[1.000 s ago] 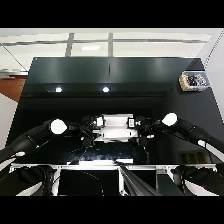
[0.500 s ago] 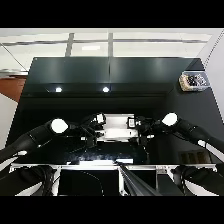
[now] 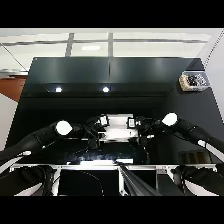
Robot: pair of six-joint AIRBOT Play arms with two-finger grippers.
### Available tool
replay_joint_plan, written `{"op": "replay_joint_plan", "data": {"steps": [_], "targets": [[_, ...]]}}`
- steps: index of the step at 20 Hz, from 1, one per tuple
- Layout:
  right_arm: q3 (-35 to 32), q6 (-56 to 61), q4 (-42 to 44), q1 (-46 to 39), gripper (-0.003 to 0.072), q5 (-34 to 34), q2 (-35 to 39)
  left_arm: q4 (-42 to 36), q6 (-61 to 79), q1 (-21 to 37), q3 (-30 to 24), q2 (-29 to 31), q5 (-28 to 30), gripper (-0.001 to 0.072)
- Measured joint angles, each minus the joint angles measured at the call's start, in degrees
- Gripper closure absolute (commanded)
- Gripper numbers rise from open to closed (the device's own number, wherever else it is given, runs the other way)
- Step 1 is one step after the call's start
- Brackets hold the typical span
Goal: Fold the box and place the chain.
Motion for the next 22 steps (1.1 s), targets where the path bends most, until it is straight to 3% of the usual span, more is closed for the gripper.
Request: {"op": "replay_joint_plan", "data": {"steps": [1, 2, 3, 5, 6, 7, 12, 14, 17, 22], "targets": [[0.0, 0.0, 0.02, 0.0, 0.0148, -0.02, 0.0, 0.0, 0.0, -0.07, 0.0, 0.0, 0.15, 0.0249], [0.0, 0.02, 0.02, 0.0, 0.0148, -0.04, 0.0, 0.02, -0.02, -0.13, -0.02, -0.02, 0.26, 0.0303], [0.0, 0.0, 0.02, 0.0, 0.0148, -0.11, 0.0, 0.17, -0.04, -0.13, 0.0, -0.02, 0.44, 0.0457], [0.0, 0.0, 0.02, 0.0, 0.0148, -0.09, 0.0, 0.63, 0.0, -0.17, 0.0, -0.04, 0.57, 0.0421], [0.0, 0.0, 0.02, 0.0, 0.0148, -0.09, 0.0, 0.81, 0.0, -0.2, -0.02, -0.04, 0.5, 0.0507], [0.0, 0.0, 0.02, 0.0, 0.0148, -0.09, 0.0, 1.01, -0.02, -0.17, 0.0, 0.02, 0.5, 0.0683], [0.0, 0.09, 0.11, 0.0, 0.0148, -0.07, 0.0, 6.86, -5.51, 3.26, 0.13, 5.57, -1.66, 0.0684], [0.0, 0.07, 0.09, 0.0, 0.0149, -0.04, 0.0, 10.64, -14.12, 7.65, 0.17, 10.19, -4.22, 0.0684], [0.0, 0.04, 0.07, 0.0, 0.0148, -0.02, 0.0, 18.16, -36.41, 19.23, -0.13, 15.91, -9.62, 0.0682], [0.0, 0.02, 0.04, 0.0, 0.0148, -0.02, 0.0, 20.68, -60.98, 39.87, -4.24, 15.93, -23.89, 0.0682]]}}
